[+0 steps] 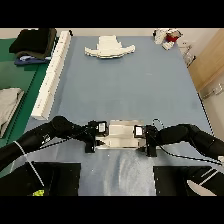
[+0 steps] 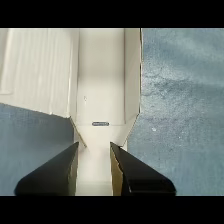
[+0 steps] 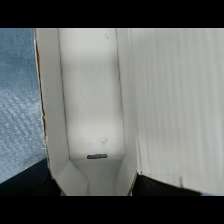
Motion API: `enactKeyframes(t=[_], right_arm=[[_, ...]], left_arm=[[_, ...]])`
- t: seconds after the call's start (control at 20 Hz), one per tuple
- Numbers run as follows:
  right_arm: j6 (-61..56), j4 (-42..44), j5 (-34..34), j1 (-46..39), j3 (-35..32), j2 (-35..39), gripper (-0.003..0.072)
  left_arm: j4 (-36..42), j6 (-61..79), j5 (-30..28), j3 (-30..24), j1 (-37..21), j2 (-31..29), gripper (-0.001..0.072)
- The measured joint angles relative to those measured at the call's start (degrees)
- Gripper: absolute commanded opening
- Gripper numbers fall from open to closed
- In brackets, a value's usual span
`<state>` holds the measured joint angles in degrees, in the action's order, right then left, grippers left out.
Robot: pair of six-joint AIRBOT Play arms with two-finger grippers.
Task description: Fold the box.
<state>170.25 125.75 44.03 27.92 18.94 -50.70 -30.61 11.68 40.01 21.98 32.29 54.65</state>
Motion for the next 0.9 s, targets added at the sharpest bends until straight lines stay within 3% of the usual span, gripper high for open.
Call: enactKeyframes(t=[0.05, 0.15, 0.6, 0.65, 0.7, 0.75, 0.9], right_arm=[[0.0, 0.0, 0.0, 0.0, 0.0, 0.0, 0.0516], [0.0, 0.0, 0.1, 0.0, 0.0, 0.0, 0.0515], [-0.2, 0.0, 0.0, 0.0, 0.0, 0.0, 0.0515], [-0.2, 0.0, 0.0, 0.0, 0.0, 0.0, 0.0516], [-0.2, 0.0, 0.0, 0.0, 0.0, 0.0, 0.0515], [-0.2, 0.0, 0.0, 0.0, 0.0, 0.0, 0.0515], [-0.2, 0.0, 0.0, 0.0, 0.0, 0.0, 0.0515]], left_arm=[[1.1, 0.7, -0.5, 0.0, 0.4, 0.3, 0.0280], [3.2, 1.6, -0.7, 0.0, 1.4, 0.7, 0.0153], [0.4, 0.6, -2.2, 0.0, -0.4, 0.3, 0.0156], [-1.1, -0.6, -2.1, 0.0, -0.8, -0.1, 0.0205], [-2.5, -1.6, -2.0, 0.0, -1.2, -0.5, 0.0339], [-3.6, -2.6, -1.3, 0.0, -1.5, -1.0, 0.0429], [-5.2, -4.0, 1.9, 0.0, -1.4, -1.7, 0.0429]])
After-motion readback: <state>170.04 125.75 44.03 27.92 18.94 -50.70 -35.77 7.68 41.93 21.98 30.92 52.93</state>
